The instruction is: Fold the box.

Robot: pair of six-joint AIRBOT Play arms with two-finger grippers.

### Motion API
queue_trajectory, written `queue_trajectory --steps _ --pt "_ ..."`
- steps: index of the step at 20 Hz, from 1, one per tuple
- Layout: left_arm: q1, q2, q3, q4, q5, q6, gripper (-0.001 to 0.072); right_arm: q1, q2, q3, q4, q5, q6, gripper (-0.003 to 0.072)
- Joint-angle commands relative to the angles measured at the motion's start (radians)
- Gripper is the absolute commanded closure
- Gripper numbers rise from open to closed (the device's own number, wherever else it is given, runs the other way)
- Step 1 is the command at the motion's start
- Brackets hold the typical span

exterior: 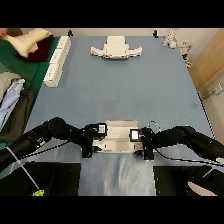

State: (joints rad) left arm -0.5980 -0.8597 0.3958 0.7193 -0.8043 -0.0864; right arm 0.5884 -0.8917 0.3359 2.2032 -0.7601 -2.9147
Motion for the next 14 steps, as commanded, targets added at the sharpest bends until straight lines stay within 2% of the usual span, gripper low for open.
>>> queue_trajectory --steps 1,2,3,9,13,14 --pt "-0.008 -0.029 -0.001 -0.040 0.045 0.027 0.0382 -0.001 0.000 0.000 0.000 0.000 0.000 0.0120" --pt "-0.008 -0.029 -0.001 -0.043 0.043 0.029 0.0584 0.000 0.000 0.000 0.000 0.000 0.000 0.0120" --pt "-0.014 -0.029 -0.001 -0.043 0.046 0.037 0.0603 -0.001 0.000 0.000 0.000 0.000 0.000 0.0120" --pt "-0.066 -0.068 -0.001 -0.166 0.113 0.127 0.0604 0.000 0.000 0.000 0.000 0.000 0.000 0.0119" --pt "-0.076 -0.106 0.002 -0.197 0.140 0.127 0.0601 -0.001 0.000 0.000 0.000 0.000 0.000 0.0120" --pt "-0.076 -0.113 0.002 -0.196 0.139 0.126 0.0533 -0.001 0.000 0.000 0.000 0.000 0.000 0.0120"
